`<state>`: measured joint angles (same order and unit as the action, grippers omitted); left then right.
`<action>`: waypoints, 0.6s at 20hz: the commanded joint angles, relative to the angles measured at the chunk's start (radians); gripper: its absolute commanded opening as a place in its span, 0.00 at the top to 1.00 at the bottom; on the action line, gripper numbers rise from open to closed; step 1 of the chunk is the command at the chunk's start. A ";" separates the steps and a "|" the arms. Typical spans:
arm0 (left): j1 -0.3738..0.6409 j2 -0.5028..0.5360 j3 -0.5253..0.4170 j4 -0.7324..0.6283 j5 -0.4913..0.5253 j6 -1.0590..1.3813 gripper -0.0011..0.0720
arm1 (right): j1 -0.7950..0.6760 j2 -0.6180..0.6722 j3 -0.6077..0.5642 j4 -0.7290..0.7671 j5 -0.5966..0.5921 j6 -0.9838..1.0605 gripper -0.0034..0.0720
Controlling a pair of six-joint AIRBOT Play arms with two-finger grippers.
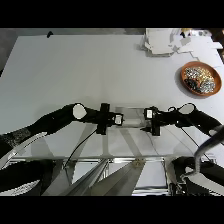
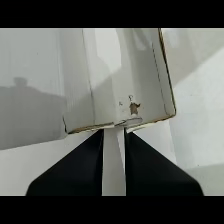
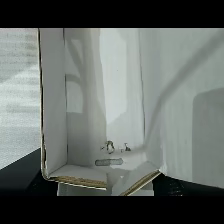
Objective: Fold the box and place the chain.
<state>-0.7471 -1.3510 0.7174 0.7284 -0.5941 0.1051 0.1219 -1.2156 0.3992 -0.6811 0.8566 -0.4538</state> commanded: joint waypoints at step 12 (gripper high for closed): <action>-0.065 -0.061 0.000 -0.152 0.094 0.003 0.76 | 0.000 0.000 0.000 0.000 0.000 0.001 0.33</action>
<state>-0.7937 -1.3926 0.7174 0.6136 -0.5457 0.1093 0.1219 -1.2156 0.3992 -0.6811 0.8566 -0.4534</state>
